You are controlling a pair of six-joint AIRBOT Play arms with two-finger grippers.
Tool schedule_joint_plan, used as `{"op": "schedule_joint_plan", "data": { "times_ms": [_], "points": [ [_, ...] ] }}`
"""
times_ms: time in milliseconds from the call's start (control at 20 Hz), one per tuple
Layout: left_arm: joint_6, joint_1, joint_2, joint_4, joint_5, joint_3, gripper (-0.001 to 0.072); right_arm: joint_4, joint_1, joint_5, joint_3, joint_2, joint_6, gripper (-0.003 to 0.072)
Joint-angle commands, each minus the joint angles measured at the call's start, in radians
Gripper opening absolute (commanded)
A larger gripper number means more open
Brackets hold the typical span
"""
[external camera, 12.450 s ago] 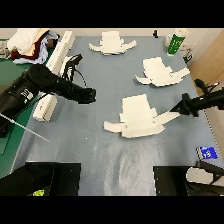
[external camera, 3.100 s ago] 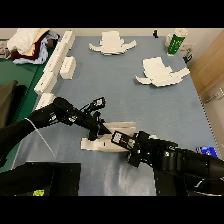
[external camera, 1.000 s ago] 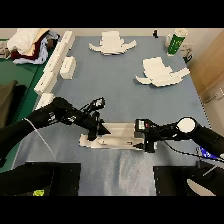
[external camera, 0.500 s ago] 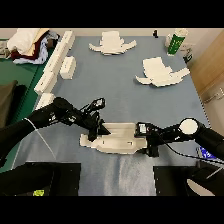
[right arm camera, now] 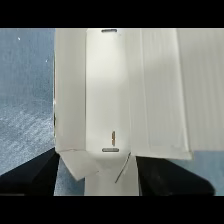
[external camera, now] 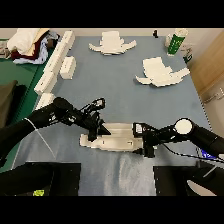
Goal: Fold the box.
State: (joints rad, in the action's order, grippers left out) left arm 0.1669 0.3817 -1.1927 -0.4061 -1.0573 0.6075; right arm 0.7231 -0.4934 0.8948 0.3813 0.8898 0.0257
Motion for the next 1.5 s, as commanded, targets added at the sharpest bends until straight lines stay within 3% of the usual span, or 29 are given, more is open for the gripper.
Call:
{"op": "schedule_joint_plan", "data": {
  "times_ms": [0, 200, 500, 750, 850, 1200, 1350, 1450],
  "points": [
    [0.000, -0.001, 0.001, 0.001, 0.002, 0.001, 0.0015, -0.018, -0.024, -0.042, -0.001, 0.025, -0.006, 0.0720],
    [0.000, -0.001, 0.001, 0.001, 0.002, 0.001, 0.0015, -0.021, -0.024, -0.093, -0.002, 0.044, 0.009, 0.0720],
    [0.000, -0.001, 0.001, 0.001, 0.002, 0.001, 0.0014, 0.016, -0.024, -0.063, -0.002, 0.045, 0.046, 0.0704],
    [0.000, -0.001, 0.001, 0.001, 0.002, 0.001, 0.0014, -0.027, -0.024, -0.092, -0.003, 0.093, -0.081, 0.0703],
    [0.000, -0.001, 0.001, 0.001, 0.002, 0.001, 0.0015, -0.053, -0.024, -0.091, -0.003, 0.131, -0.091, 0.0621],
    [0.000, -0.001, 0.001, 0.001, 0.002, 0.001, 0.0014, -0.076, -0.024, -0.092, -0.003, 0.157, -0.091, 0.0621],
    [0.000, -0.001, 0.001, 0.001, 0.002, 0.001, 0.0014, -0.072, -0.024, -0.092, -0.003, 0.158, -0.091, 0.0541],
    [0.000, -0.001, 0.001, 0.001, 0.002, 0.001, 0.0015, -0.069, -0.024, -0.092, -0.003, 0.161, -0.090, 0.0541]
  ]
}}
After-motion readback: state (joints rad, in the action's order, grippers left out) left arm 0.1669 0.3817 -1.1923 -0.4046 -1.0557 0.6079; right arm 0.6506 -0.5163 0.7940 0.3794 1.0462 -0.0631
